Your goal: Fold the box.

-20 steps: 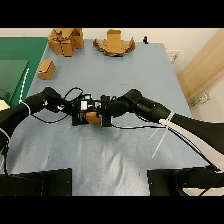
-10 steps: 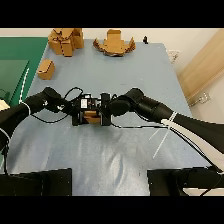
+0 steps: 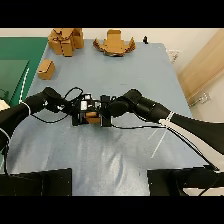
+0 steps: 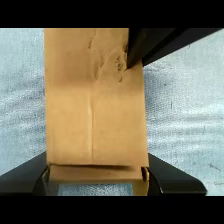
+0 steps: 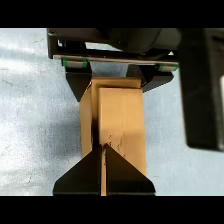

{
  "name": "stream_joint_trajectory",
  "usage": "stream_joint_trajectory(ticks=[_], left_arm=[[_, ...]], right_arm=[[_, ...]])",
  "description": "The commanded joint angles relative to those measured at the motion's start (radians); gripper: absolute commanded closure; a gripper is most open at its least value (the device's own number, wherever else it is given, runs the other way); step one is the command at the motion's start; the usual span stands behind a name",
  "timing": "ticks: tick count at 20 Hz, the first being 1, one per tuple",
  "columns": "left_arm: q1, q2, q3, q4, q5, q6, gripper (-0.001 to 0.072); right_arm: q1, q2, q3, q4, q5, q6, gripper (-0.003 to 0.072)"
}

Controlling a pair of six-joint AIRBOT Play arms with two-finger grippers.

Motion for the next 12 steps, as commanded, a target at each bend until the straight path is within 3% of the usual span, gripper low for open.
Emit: stream_joint_trajectory(ticks=[1, 4, 6, 8, 12], left_arm=[[-0.001, 0.0, -0.001, 0.0, 0.001, -0.001, 0.0354], [-0.001, 0.0, -0.001, -0.001, 0.0, -0.001, 0.0354], [-0.001, 0.0, -0.001, -0.001, 0.001, -0.001, 0.0355], [-0.001, 0.0, -0.001, -0.001, 0.003, -0.001, 0.0354], [-0.001, 0.0, -0.001, -0.001, 0.003, -0.001, 0.0355]], right_arm=[[0.001, -0.013, -0.003, 0.0, -0.064, 0.002, 0.0667], [0.001, -0.021, -0.003, 0.016, -0.064, 0.002, 0.0653], [0.001, -0.025, -0.003, 0.039, -0.064, 0.002, 0.044], [0.001, -0.025, -0.003, 0.042, -0.063, 0.002, 0.0489], [0.001, -0.02, -0.002, 0.032, -0.063, 0.003, 0.051]])
